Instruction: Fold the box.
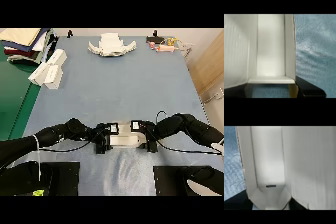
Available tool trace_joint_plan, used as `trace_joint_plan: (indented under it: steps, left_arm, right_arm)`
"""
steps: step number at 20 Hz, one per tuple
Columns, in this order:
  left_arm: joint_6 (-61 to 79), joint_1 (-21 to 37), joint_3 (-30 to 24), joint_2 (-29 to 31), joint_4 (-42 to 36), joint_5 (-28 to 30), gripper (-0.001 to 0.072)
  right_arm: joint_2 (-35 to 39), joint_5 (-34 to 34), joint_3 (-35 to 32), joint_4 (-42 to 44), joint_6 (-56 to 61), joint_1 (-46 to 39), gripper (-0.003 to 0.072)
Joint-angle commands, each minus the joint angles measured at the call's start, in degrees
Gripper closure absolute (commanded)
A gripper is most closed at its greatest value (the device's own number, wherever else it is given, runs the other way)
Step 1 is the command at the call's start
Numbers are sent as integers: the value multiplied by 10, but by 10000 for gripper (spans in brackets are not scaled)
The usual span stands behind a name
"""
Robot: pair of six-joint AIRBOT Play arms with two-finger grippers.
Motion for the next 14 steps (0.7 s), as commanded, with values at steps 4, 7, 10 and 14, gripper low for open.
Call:
trace_joint_plan:
  steps: [4, 7, 10, 14]
  left_arm:
    - [0, 0, 0, 1, 1, -2, 322]
    - [0, 0, 0, 1, 1, -2, 321]
    - [0, 0, 0, 1, 1, -2, 322]
    - [0, 0, 0, 1, 1, -2, 321]
  right_arm:
    - [14, -20, 27, -47, 91, 0, -32]
    - [38, -70, 56, -131, 195, 0, -32]
    - [76, -128, 69, -207, 278, 0, -32]
    - [127, -235, 70, -234, 389, 0, -29]
